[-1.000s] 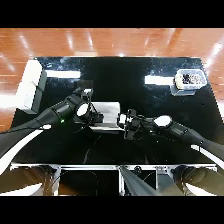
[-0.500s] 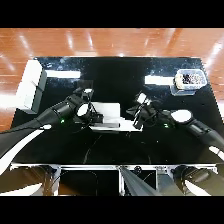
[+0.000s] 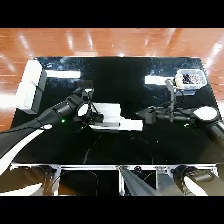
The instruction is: Fold the box and place the chain.
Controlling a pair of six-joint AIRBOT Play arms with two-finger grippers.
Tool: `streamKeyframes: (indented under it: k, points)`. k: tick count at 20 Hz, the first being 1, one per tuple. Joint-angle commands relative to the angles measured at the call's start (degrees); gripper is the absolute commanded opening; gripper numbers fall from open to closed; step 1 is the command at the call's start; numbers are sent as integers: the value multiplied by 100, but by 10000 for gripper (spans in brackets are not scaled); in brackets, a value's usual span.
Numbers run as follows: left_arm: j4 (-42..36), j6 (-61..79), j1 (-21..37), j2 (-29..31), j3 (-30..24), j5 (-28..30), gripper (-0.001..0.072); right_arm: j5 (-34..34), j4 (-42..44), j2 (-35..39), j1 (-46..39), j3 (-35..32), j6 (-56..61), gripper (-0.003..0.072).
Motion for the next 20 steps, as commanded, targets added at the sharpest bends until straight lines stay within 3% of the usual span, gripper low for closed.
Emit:
streamKeyframes:
  k: [1, 4, 8, 14, 20]
  points:
    - [24, -7, -2, -7, -7, 26, 22, 686, -2006, 59, -691, 9, 3344, 30]
    - [28, -2, -2, -7, -7, 24, 22, 1095, -3049, 59, -831, 7, 3731, 30]
    - [24, -7, -2, -26, -4, 17, 22, 1071, -3866, -111, -831, 4, 4522, 31]
    - [24, -7, -2, -26, -4, 0, 22, 774, -3698, -844, -831, 4, 4509, 31]
    - [24, -7, -2, -26, -4, 31, 22, 249, -2186, -1419, -767, 4, 3654, 31]
